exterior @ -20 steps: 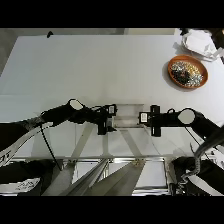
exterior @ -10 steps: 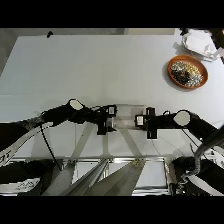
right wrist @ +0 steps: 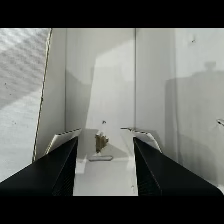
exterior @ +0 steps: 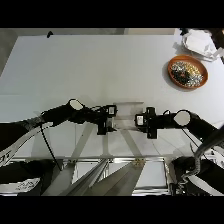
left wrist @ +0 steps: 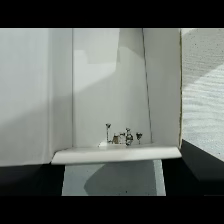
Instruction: Fold the box and place the chain.
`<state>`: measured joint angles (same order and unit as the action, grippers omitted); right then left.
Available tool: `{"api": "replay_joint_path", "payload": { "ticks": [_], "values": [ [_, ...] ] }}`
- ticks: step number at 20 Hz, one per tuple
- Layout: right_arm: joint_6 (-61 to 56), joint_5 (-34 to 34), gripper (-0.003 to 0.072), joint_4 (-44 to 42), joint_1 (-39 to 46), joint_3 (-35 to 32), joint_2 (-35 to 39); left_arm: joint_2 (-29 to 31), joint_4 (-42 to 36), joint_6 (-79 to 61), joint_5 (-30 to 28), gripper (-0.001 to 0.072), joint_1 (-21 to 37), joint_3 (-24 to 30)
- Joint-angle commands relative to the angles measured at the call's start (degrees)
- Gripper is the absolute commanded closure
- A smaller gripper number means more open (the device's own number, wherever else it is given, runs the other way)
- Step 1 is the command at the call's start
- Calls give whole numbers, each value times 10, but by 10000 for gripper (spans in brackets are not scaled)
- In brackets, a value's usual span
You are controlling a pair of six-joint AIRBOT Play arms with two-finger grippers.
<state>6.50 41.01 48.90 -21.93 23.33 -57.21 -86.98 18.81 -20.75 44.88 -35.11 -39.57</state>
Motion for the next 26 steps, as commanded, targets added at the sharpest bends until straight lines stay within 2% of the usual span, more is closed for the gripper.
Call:
{"api": "replay_joint_path", "payload": {
  "ticks": [1, 2, 3, 4, 5, 6, 8, 10, 16, 20, 23, 26],
  "values": [
    [0, -2, 276, -13, 0, 0, 0, 0, 0, 0, 1, 339, 0, 0],
    [0, -2, 290, -26, 0, 0, 0, 0, 0, 0, 1, 339, 0, 0],
    [0, -2, 336, -38, 0, 0, 0, 0, 0, 0, 1, 339, 0, 0],
    [0, -2, 447, -42, 0, 0, 1, 0, 0, 0, 1, 339, 0, 0],
    [-1, 0, 590, -39, 0, 0, 2, 0, 0, 0, 1, 339, 0, 0],
    [-6, 1, 664, -34, 0, 0, 8, 0, 0, 0, 1, 339, 0, 0],
    [-30, 0, 664, -12, 0, 0, 35, 0, 0, 0, 1, 339, 0, 0],
    [-122, 2, 664, 25, 0, 0, 80, 0, 0, 0, 1, 339, 0, 0],
    [-534, 20, 664, 109, 7, 0, 210, 0, 0, 0, 1, 339, 0, 0],
    [-761, 69, 664, 199, 111, 0, 252, 0, 0, 0, 1, 339, 0, 0],
    [-811, 143, 664, 250, 207, -6, 251, 0, 0, 0, 1, 339, 0, 0],
    [-817, 156, 664, 237, 264, -33, 247, 0, 0, 0, 1, 339, 0, 0]
  ]
}}
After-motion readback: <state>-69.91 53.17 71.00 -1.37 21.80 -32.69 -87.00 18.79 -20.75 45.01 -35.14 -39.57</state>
